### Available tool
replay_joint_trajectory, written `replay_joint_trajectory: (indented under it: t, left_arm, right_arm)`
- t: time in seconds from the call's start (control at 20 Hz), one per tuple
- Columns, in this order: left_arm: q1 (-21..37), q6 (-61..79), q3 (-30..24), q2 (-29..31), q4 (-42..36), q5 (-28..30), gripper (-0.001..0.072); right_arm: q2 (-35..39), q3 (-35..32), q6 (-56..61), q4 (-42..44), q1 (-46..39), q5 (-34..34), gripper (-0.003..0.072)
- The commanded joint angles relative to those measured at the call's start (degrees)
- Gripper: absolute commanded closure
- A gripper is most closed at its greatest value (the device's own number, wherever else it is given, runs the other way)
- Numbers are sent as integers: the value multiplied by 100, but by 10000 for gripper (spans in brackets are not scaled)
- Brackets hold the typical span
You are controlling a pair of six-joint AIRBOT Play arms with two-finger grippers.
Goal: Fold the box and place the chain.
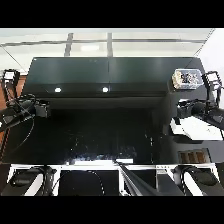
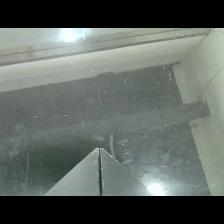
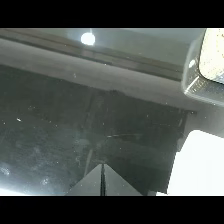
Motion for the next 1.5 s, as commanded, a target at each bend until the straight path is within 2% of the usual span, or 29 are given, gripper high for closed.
replay_joint_trajectory:
  t: [0.0,0.25,0.3,0.4,0.55,0.7,0.85,0.9,0.95,1.0,1.1,1.2,1.35,1.45]
  left_arm:
    - [0,0,-2,0,2,2,680]
    - [0,0,-2,0,-22,7,680]
    - [0,0,-2,0,-57,9,680]
    - [0,0,-2,-4,-177,9,680]
    - [-11,4,-13,-116,-374,155,680]
    - [-9,0,-13,-472,-568,507,680]
    - [-11,2,-11,-938,-1204,767,678]
    - [-9,-24,-11,-1082,-1307,730,606]
    - [-11,-96,-11,-1209,-1392,612,281]
    - [-11,-122,-11,-1331,-1458,511,1]
    - [-9,-101,-11,-1530,-1244,164,-2]
    - [-7,-109,-11,-1580,-911,96,-2]
    - [24,-107,-9,-1578,-894,219,-2]
    - [24,-109,-9,-1578,-951,199,-2]
  right_arm:
    - [2,-2,0,2,4,0,668]
    - [2,-2,-2,4,4,-22,668]
    - [2,-2,-9,4,4,-190,668]
    - [2,-2,-2,168,4,-643,668]
    - [-7,-4,-2,907,4,-1198,669]
    - [-133,-48,-13,767,4,-1858,669]
    - [-748,-166,31,745,2,-2903,666]
    - [-1067,-166,186,763,2,-3213,499]
    - [-1338,-164,415,763,2,-3421,163]
    - [-1565,-133,535,758,2,-3473,-34]
    - [-1893,160,636,756,-144,-3233,-34]
    - [-2201,715,907,737,-734,-2844,-34]
    - [-3073,1947,1051,715,-2310,-1849,-34]
    - [-3698,2702,1526,708,-3445,-793,-34]
